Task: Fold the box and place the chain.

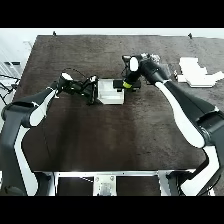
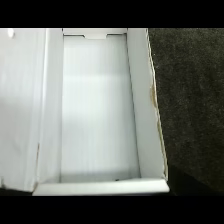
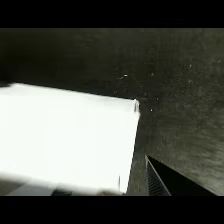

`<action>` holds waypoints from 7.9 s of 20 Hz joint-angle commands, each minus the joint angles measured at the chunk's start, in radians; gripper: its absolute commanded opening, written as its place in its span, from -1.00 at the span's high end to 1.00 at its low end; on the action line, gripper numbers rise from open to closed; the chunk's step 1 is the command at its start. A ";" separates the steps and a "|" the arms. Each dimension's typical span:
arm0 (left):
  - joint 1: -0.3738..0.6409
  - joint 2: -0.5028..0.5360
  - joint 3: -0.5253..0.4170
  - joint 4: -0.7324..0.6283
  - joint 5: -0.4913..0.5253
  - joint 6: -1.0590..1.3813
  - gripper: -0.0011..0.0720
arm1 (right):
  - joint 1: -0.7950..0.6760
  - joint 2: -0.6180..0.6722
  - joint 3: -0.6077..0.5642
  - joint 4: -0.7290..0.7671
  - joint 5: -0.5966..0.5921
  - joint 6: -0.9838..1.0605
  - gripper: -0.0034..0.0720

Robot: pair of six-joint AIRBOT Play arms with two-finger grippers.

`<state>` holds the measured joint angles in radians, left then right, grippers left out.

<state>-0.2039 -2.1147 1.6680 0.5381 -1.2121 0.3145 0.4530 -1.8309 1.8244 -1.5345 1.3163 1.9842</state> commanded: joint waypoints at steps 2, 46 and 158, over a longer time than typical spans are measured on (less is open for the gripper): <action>0.000 0.000 -0.001 0.000 0.000 -0.001 -0.19 | -0.022 0.114 0.001 -0.154 0.002 -0.085 -0.45; 0.000 0.000 -0.001 0.000 0.000 0.000 -0.19 | -0.479 -0.025 0.193 0.293 -0.267 -0.579 0.88; 0.000 0.000 -0.001 0.000 -0.001 0.000 -0.19 | -0.387 -0.073 -0.389 0.573 -0.890 -0.549 -0.19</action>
<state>-0.2039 -2.1147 1.6676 0.5381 -1.2137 0.3138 0.0578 -1.8790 1.4200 -0.9695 0.4480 1.4338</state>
